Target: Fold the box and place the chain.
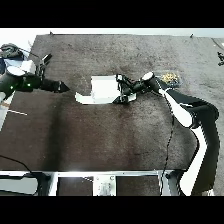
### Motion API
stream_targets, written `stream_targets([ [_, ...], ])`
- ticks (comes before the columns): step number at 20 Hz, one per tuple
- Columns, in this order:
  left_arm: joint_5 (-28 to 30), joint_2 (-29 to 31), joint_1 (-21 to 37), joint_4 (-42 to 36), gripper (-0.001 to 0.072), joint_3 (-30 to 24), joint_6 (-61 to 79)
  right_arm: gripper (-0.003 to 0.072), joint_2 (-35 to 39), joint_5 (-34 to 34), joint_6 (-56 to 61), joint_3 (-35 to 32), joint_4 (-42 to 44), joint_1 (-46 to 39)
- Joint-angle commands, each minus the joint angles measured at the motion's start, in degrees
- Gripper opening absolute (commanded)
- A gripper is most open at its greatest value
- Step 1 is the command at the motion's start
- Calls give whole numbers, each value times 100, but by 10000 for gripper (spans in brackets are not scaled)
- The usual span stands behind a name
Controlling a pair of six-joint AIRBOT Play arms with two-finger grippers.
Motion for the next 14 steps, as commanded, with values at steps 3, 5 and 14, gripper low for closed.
stream_targets([
  [3,651,-17,61,-70,8,-669,-516,468,-4,7,2,-2,2,7],
  [5,625,-192,57,-267,9,-702,-514,468,-4,7,2,-2,2,7],
  [14,533,-929,-114,-1141,9,-702,-273,468,-4,7,0,-2,4,7],
])
